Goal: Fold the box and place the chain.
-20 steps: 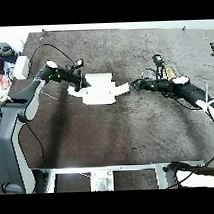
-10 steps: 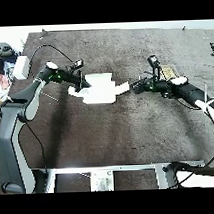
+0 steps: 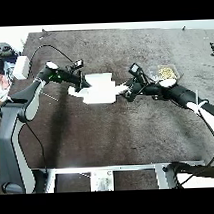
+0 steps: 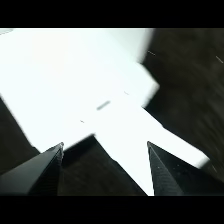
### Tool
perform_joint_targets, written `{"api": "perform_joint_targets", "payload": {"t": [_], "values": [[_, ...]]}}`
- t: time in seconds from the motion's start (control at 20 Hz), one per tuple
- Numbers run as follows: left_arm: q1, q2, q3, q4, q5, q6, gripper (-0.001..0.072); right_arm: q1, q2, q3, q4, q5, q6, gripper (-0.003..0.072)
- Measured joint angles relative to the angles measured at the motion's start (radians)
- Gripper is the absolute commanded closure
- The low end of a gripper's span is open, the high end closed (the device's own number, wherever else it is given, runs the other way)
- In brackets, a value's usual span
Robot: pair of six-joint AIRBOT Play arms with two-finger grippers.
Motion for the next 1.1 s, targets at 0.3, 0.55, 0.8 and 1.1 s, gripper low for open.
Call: {"api": "perform_joint_targets", "payload": {"t": [0.3, 0.55, 0.8, 1.1], "values": [[0.000, 0.000, 0.000, 0.000, -0.001, 0.000, 0.0698, 0.076, -0.060, 0.000, 0.000, -0.002, -0.195, 0.0084], [0.000, 0.000, 0.000, 0.000, -0.001, 0.000, 0.0698, 0.098, -0.114, 0.006, -0.008, -0.003, -0.267, 0.0082], [0.000, 0.000, 0.000, 0.000, 0.000, 0.000, 0.0698, 0.135, -0.161, 0.071, -0.120, -0.003, -0.248, 0.0083], [0.000, 0.000, 0.000, 0.000, 0.000, -0.001, 0.0699, 0.161, -0.210, 0.142, -0.260, -0.032, -0.134, 0.0084]]}}
